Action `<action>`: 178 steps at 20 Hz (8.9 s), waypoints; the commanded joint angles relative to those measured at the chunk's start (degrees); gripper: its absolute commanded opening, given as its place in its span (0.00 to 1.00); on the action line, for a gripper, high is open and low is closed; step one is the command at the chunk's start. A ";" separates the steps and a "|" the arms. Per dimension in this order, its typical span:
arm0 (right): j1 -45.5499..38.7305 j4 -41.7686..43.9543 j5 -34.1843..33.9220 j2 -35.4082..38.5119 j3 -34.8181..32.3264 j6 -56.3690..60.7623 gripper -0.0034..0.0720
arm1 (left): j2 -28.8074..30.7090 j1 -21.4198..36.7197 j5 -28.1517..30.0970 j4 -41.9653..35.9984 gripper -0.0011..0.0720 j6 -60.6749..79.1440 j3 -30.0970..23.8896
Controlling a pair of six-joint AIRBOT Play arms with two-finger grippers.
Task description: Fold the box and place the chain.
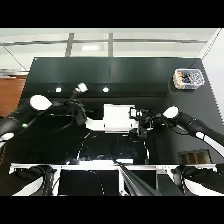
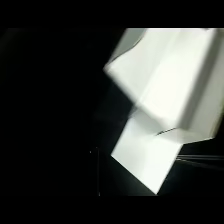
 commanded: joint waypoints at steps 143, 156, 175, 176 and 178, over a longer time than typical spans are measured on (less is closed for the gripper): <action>4.90 -2.14 -0.81 5.55 -0.02 21.00 0.30 | -28.30 -28.92 -21.77 37.83 0.05 -103.80 28.59; 0.35 -12.74 5.51 11.28 2.89 48.02 0.07 | -28.30 -28.92 -21.79 37.86 0.05 -103.80 28.59; -18.60 8.22 22.69 -0.81 -2.21 61.75 0.07 | -28.30 -28.89 -21.92 37.86 0.05 -103.80 28.59; -18.62 7.61 24.48 -0.81 -0.55 61.72 0.07 | -28.30 -28.89 -21.92 37.88 0.05 -103.80 28.59; -18.62 5.79 29.00 -0.81 3.19 62.66 0.34 | -28.30 -28.89 -21.92 37.86 0.05 -103.80 28.59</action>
